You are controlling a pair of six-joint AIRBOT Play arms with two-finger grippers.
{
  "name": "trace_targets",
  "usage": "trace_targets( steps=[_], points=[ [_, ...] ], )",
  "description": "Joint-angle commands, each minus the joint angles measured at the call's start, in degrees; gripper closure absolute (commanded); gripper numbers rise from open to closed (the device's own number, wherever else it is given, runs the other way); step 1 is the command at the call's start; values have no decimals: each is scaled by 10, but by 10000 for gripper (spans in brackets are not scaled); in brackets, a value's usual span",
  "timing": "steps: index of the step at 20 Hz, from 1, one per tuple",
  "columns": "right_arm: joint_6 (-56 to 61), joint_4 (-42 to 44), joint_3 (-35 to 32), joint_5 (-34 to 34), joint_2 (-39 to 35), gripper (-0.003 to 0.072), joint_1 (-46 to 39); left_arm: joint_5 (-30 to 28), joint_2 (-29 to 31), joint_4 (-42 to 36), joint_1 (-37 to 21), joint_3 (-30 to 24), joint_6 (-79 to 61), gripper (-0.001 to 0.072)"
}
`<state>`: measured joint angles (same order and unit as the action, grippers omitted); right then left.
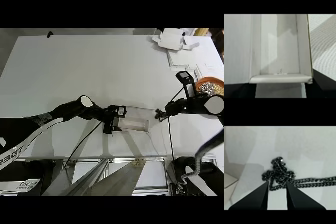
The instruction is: Fold the box and place the chain.
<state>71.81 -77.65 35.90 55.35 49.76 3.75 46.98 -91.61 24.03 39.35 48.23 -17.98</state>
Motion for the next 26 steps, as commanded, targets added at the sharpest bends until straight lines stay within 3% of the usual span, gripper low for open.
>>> trace_targets(
  steps=[1,3,9,12,21,26],
  points=[
    [-34,-6,0,17,15,451,0,0,0,0,0,1,0,503],
    [-65,-5,0,45,17,472,0,0,0,0,0,1,0,503],
    [-137,23,-33,31,56,472,25,0,0,0,0,1,0,503],
    [-136,-2,-36,36,92,560,59,0,0,0,0,1,0,503],
    [-113,-18,-36,18,129,556,60,0,0,0,0,1,0,503],
    [-101,-18,-36,-4,139,509,60,0,0,0,0,1,0,503]
  ],
)
